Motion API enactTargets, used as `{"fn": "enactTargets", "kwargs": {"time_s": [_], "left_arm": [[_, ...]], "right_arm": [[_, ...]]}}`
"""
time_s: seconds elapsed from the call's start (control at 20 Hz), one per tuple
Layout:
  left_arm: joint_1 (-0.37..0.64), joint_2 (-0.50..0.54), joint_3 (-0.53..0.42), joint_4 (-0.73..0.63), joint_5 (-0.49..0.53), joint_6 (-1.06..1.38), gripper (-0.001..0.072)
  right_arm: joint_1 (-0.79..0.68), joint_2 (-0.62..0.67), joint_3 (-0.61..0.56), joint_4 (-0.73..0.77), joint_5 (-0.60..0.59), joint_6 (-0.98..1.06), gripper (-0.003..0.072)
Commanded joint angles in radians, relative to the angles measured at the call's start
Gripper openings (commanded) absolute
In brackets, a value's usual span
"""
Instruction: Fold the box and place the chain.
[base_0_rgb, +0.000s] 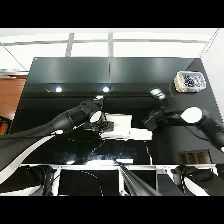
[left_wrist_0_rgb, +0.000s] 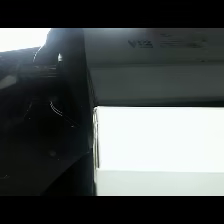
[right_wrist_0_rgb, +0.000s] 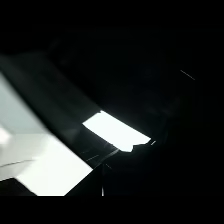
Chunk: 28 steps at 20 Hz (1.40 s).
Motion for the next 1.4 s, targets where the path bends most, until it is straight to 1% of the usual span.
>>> {"fn": "enactTargets", "kwargs": {"time_s": [0.0,0.1,0.15,0.2,0.35,0.5,0.55,0.6,0.65,0.8,0.85,0.9,0.95,1.0,1.2,1.35], "left_arm": [[0.000,0.000,0.000,0.003,0.000,0.001,0.0030],[0.000,0.000,0.000,0.004,0.000,0.001,0.0030],[0.000,0.000,0.000,0.004,0.000,0.001,0.0030],[0.000,0.000,0.000,0.003,0.000,0.001,0.0030],[0.000,0.000,0.000,0.003,0.000,0.001,0.0030],[0.000,0.000,0.000,0.003,0.000,0.001,0.0030],[0.000,0.000,0.000,0.003,0.000,0.001,0.0030],[0.000,0.000,0.000,0.003,0.000,0.001,0.0030],[0.000,0.000,0.000,0.003,0.000,0.001,0.0030],[0.000,0.000,0.000,0.003,0.000,0.001,0.0030],[0.000,0.000,0.000,0.003,0.000,0.001,0.0030],[0.000,0.000,0.000,0.003,0.000,0.001,0.0030],[0.000,0.000,0.000,0.003,0.000,0.001,0.0030],[0.000,0.000,0.000,0.003,0.000,0.001,0.0030],[0.000,0.000,0.000,0.003,0.000,0.001,0.0030],[0.000,0.000,0.000,0.003,0.000,0.001,0.0030]], "right_arm": [[-0.280,0.054,-0.061,-0.129,0.114,0.538,0.0006],[-0.336,0.043,-0.119,-0.095,0.116,0.538,0.0006],[-0.337,0.027,-0.138,-0.084,0.126,0.534,0.0006],[-0.334,0.006,-0.152,-0.037,0.142,0.502,0.0006],[-0.267,-0.091,-0.165,0.203,0.205,0.271,0.0006],[-0.158,-0.214,-0.163,0.404,0.197,0.124,0.0007],[-0.136,-0.241,-0.157,0.486,0.203,0.051,0.0007],[-0.124,-0.253,-0.145,0.538,0.225,-0.005,0.0007],[-0.123,-0.253,-0.127,0.543,0.248,-0.030,0.0007],[-0.124,-0.253,-0.058,0.472,0.337,-0.032,0.0008],[-0.124,-0.253,-0.043,0.468,0.359,-0.032,0.0015],[-0.123,-0.253,-0.031,0.468,0.373,-0.031,0.0117],[-0.123,-0.253,-0.024,0.473,0.381,-0.027,0.0427],[-0.123,-0.253,-0.024,0.481,0.380,-0.026,0.0633],[-0.095,-0.253,-0.023,0.517,0.360,-0.025,0.0639],[0.010,-0.253,-0.016,0.517,0.254,0.025,0.0637]]}}
